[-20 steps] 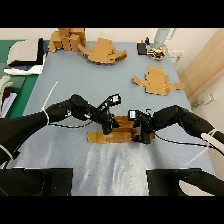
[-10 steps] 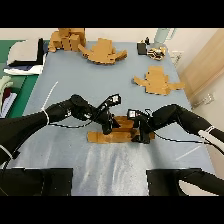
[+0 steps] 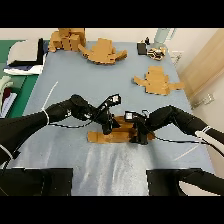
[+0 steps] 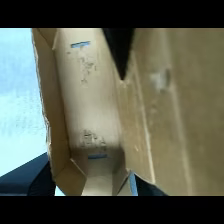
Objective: Fold the box.
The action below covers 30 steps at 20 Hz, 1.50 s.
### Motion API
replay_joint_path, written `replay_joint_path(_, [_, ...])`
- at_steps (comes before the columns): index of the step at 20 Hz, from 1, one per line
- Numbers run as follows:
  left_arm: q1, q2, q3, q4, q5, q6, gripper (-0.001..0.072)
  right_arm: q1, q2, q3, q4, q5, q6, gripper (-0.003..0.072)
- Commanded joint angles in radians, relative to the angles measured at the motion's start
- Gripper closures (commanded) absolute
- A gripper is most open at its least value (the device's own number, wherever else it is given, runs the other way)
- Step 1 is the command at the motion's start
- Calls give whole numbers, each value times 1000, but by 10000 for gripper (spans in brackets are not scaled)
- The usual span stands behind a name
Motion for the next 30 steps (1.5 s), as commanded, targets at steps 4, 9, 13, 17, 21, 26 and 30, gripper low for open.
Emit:
replay_joint_path(4, [0, 0, 0, 0, 1, 0, 695, 10, -1, -7, -37, -11, 0, 56])
replay_joint_path(9, [0, 0, 0, 0, 1, 0, 695, 9, -1, -47, -31, 55, 0, 56])
replay_joint_path(13, [0, 0, 0, 0, 1, 0, 695, 10, -1, -46, -25, 69, 0, 56])
replay_joint_path(17, [0, 0, 0, 0, 1, 0, 695, 10, -1, -46, -25, 66, 0, 166])
replay_joint_path(21, [0, 0, 0, 0, 1, 0, 695, 9, -1, -47, -27, 63, 0, 176])
replay_joint_path(26, [0, 0, 0, 0, 1, 0, 695, 21, -1, -47, -16, 63, 0, 176])
replay_joint_path(30, [0, 0, 0, 0, 2, 0, 695, 40, -1, -47, -17, 64, 0, 176])
